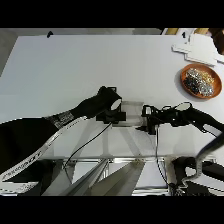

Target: Fold the box and place the chain.

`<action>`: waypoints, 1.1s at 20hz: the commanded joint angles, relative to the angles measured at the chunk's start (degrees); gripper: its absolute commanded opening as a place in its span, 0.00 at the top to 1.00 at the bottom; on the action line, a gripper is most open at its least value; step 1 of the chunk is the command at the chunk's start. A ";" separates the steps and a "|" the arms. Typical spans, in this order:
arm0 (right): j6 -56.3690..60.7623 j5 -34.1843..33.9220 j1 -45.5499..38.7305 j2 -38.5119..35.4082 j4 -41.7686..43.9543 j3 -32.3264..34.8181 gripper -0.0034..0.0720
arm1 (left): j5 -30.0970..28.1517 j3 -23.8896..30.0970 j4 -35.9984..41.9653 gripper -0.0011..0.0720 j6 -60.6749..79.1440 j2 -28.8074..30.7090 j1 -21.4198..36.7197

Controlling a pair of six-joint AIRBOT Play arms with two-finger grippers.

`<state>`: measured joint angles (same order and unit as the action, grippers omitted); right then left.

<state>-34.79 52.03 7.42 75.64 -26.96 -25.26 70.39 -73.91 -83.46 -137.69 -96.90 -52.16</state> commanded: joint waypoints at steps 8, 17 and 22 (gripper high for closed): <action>0.00 0.00 0.02 -0.04 0.00 -0.02 0.50 | 0.61 -0.04 0.13 0.98 0.07 0.20 0.28; 0.00 0.00 0.02 -0.04 0.00 -0.02 0.50 | 1.27 -0.04 1.25 0.49 14.19 4.92 2.82; 0.00 0.02 0.02 -0.04 0.00 -0.02 0.50 | 8.90 0.00 8.35 0.49 31.95 13.35 7.30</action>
<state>-34.85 52.05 7.42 75.64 -27.03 -25.26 74.41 -73.91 -79.15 -117.21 -87.94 -47.13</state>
